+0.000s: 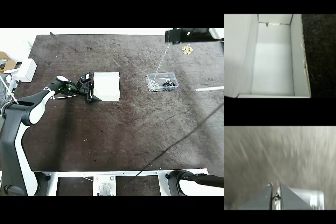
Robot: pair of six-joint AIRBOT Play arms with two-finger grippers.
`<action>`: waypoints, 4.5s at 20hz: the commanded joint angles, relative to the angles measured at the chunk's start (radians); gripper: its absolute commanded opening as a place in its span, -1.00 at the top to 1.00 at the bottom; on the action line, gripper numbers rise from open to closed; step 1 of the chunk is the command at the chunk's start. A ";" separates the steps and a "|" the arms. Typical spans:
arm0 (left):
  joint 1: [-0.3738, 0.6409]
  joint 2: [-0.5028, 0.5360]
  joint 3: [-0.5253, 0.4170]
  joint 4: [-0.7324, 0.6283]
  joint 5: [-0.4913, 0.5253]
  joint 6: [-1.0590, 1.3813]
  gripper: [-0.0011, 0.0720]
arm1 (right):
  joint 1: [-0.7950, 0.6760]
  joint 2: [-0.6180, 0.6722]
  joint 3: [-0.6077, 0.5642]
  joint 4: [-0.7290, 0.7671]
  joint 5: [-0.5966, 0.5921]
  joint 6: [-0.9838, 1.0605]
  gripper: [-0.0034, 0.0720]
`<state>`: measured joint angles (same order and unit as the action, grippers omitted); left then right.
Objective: Fold the box and place the chain.
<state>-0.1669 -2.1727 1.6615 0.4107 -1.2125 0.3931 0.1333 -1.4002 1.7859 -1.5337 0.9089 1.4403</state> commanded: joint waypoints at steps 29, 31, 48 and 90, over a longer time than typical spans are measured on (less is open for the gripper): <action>0.000 -0.001 0.000 0.000 0.000 0.000 0.18 | 0.491 -0.195 -0.515 0.241 -0.773 -0.071 0.01; 0.000 -0.001 0.000 0.000 0.000 0.000 0.18 | 0.465 -0.169 -0.515 0.240 -0.740 -0.071 0.05; 0.000 -0.001 0.000 0.000 0.000 0.000 0.18 | -0.084 -0.089 -0.796 0.313 -0.557 0.180 0.29; 0.000 -0.001 0.000 0.000 0.000 0.000 0.18 | 0.287 0.200 -0.658 0.383 -0.888 0.119 0.90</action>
<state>-0.1669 -2.1727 1.6615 0.4107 -1.2125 0.3931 0.3119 -1.2457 1.0634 -1.1118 0.1162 1.5654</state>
